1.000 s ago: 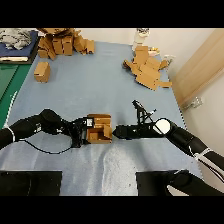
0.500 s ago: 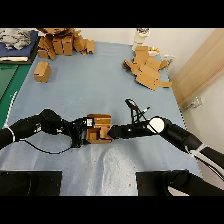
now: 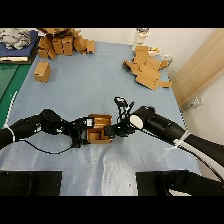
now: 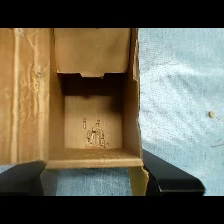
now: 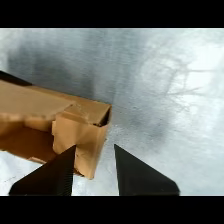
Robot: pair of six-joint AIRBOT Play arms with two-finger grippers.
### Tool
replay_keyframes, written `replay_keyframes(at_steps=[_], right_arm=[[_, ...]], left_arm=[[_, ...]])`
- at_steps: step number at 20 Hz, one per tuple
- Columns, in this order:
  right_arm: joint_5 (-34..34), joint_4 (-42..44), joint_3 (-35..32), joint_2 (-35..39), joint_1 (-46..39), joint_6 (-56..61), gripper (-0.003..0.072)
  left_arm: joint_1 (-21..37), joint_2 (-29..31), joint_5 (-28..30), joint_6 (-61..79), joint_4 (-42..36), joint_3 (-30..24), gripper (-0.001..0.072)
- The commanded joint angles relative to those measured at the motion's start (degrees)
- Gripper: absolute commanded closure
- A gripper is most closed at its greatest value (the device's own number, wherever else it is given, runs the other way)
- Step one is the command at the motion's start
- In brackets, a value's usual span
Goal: Fold the box.
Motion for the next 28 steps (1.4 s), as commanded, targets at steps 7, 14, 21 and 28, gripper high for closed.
replay_keyframes(at_steps=[7, 14, 21, 28], right_arm=[[4.33, -4.5, 5.44, -7.19, 4.7, 11.32, 0.0318], [3.21, -4.57, 7.02, -11.67, 5.27, 14.19, 0.0412], [3.21, -6.14, 7.26, -12.07, 5.31, 13.88, 0.068], [2.23, -5.49, 8.0, -11.69, 5.77, 12.02, 0.0386]], left_arm=[[0.07, -0.02, 0.0, 0.0, 0.02, 0.02, 0.0202], [0.07, -0.02, 0.0, 0.0, 0.02, 0.02, 0.0202], [0.04, -0.02, -0.04, 0.0, 0.02, 0.02, 0.0202], [0.07, -0.02, -0.13, 0.0, 0.02, 0.02, 0.0202]])
